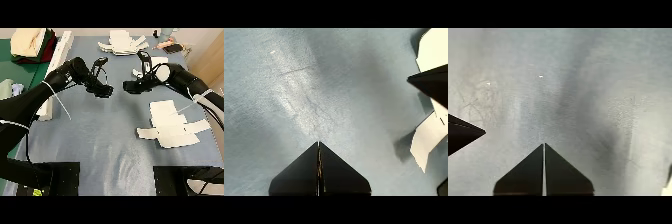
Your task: Fold the box.
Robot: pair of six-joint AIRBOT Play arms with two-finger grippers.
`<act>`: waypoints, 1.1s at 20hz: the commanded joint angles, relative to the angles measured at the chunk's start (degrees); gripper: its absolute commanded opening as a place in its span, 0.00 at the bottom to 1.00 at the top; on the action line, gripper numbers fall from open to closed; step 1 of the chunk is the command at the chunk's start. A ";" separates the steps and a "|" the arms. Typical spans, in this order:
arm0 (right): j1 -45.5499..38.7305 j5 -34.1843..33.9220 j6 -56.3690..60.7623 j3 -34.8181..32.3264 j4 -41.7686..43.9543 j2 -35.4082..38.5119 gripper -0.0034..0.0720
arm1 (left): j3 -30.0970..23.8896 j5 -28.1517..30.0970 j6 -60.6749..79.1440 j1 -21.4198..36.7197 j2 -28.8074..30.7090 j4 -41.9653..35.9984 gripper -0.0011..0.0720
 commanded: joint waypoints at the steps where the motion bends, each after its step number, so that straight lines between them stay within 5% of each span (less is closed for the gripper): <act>1: -4.76 11.56 1.38 5.51 -6.58 1.44 0.23 | 0.07 -0.09 0.00 -0.02 0.00 -1.75 0.04; 4: -16.00 29.83 2.58 12.37 -21.27 4.72 0.56 | 0.07 -0.20 -0.37 -0.02 0.00 -2.16 0.04; 7: -32.30 41.88 -2.32 11.72 -28.06 5.05 0.56 | 0.07 -0.15 -0.37 -0.02 0.02 -2.45 0.04; 11: -56.17 41.27 -13.14 7.52 -15.78 3.30 0.56 | 0.09 -2.99 -0.39 0.07 0.02 -5.81 0.05; 12: -60.65 40.98 -15.76 7.39 -11.87 1.44 0.56 | 0.09 -3.32 -0.37 0.07 0.02 -6.78 0.35; 13: -64.19 40.96 -17.53 7.39 -8.48 -0.83 0.56 | 0.07 -3.63 -0.42 0.07 0.02 -7.91 0.78; 17: -69.31 43.78 -24.98 7.39 1.03 -10.12 0.56 | 0.09 -4.72 -0.39 0.07 0.02 -13.40 0.82; 22: -69.31 44.98 -29.94 7.50 -2.62 -16.74 0.56 | 0.09 -4.68 -0.39 0.04 0.00 -15.52 0.82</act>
